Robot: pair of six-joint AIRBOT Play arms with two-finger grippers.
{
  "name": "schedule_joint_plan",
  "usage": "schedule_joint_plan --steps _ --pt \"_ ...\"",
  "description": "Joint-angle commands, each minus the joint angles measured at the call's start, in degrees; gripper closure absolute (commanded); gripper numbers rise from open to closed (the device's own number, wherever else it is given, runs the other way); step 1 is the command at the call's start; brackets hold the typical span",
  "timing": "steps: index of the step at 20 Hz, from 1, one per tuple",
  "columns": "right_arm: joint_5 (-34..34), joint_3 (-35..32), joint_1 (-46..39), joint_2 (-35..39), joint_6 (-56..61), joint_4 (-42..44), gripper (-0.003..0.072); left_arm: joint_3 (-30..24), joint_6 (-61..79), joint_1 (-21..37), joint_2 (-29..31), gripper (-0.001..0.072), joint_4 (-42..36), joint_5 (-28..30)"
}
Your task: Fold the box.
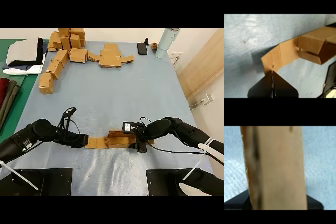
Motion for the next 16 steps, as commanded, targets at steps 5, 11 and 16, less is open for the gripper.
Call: schedule_joint_plan --steps 5,11,16 --pt "0.0 0.0 0.0 0.0 0.0 0.0 0.0248 1.2 -3.8 0.4 1.7 0.0697 1.0 1.6" --pt "0.0 0.0 0.0 0.0 0.0 0.0 0.0248 1.0 -16.2 8.4 5.0 0.0697 12.9 -5.7" --pt "0.0 0.0 0.0 0.0 0.0 0.0 0.0248 0.9 -16.9 6.1 1.6 0.0697 8.3 -2.7"
